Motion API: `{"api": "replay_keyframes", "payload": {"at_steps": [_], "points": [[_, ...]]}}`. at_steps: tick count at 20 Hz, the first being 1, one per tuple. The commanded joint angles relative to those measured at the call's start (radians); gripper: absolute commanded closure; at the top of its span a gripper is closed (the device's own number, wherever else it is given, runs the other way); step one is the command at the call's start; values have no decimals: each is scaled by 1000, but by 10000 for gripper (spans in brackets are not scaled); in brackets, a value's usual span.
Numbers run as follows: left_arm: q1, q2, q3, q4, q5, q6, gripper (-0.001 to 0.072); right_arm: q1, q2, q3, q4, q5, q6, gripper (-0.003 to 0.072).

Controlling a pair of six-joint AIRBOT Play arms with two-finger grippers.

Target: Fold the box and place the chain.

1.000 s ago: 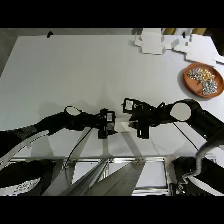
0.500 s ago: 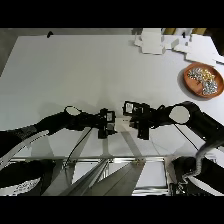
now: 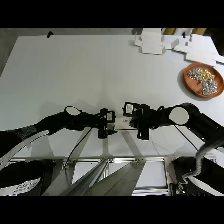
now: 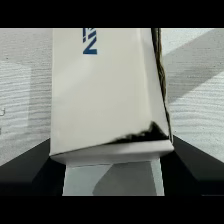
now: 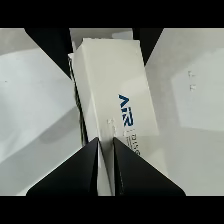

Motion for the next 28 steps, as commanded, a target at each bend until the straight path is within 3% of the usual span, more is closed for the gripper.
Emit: {"api": "replay_keyframes", "payload": {"at_steps": [1, 3, 7, 12, 13, 14, 16, 20, 28], "points": [[0, 1, 0, 1, -2, 1, 502, 0, -1, -31, -2, -7, 1, 613], [0, 1, 0, 1, -2, 1, 502, 1, -1, -48, 1, -5, 4, 601], [0, 1, 0, 1, -2, 1, 502, 0, 0, -51, 37, 0, 4, 420], [0, 1, 0, 1, -2, 1, 502, 0, 15, -50, 134, 29, 4, 417], [0, 1, 0, 1, -2, 1, 502, 0, 19, -50, 151, 28, 3, 422], [0, 1, 0, 1, -2, 1, 502, 0, 20, -50, 161, 23, 3, 476], [0, 1, 0, 1, -1, 1, 502, -1, 19, -51, 143, -5, 4, 675], [0, 1, 0, 1, -2, 1, 502, 0, -10, -51, 130, -65, 13, 675], [0, 1, 0, 1, -1, 1, 502, 0, -107, -61, 125, -3, 11, 675]]}}
